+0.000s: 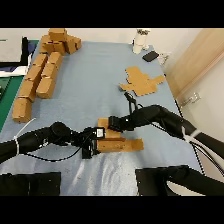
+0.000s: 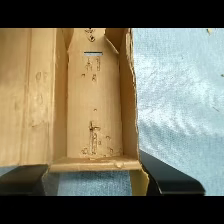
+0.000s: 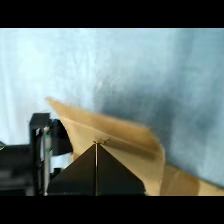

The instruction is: Fold the box.

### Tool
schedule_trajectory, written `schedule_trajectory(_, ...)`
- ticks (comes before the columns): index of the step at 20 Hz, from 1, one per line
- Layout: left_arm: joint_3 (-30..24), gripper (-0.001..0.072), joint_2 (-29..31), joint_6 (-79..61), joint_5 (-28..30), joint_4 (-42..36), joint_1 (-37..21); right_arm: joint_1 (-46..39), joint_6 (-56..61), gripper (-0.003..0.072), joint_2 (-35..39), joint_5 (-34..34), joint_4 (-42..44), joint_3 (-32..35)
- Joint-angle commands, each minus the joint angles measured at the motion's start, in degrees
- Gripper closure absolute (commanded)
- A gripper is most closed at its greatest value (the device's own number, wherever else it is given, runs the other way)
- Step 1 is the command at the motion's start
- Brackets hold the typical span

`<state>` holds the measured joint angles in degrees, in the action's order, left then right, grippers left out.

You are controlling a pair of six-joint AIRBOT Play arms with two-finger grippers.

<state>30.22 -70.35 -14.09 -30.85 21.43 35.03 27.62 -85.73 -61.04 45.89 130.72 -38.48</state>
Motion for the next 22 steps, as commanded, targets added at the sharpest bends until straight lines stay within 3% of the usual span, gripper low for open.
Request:
schedule_trajectory(1, 0.02, 0.0317, -0.02, 0.0, 0.0, 0.02, -0.02, -0.09, -7.02, 0.0681, -7.69, 0.22, -1.27, -2.34)
schedule_trajectory(12, 0.04, 0.0318, -0.02, 0.0, 0.0, 0.02, -0.02, 0.61, -13.99, 0.0681, -10.05, 2.56, -1.97, -1.46)
schedule_trajectory(16, 0.04, 0.0318, -0.02, 0.0, 0.0, 0.02, -0.02, -0.59, -15.85, 0.0681, -2.27, 4.81, -9.62, -4.81)
schedule_trajectory(19, 0.04, 0.0318, -0.02, 0.0, 0.0, 0.02, -0.02, -0.85, -15.76, 0.0681, 6.78, 12.66, -21.99, -6.4)
schedule_trajectory(22, 0.04, 0.0318, -0.02, 0.0, 0.0, 0.02, -0.02, -0.37, -20.2, 0.0681, 13.94, 25.03, -21.51, -3.39)
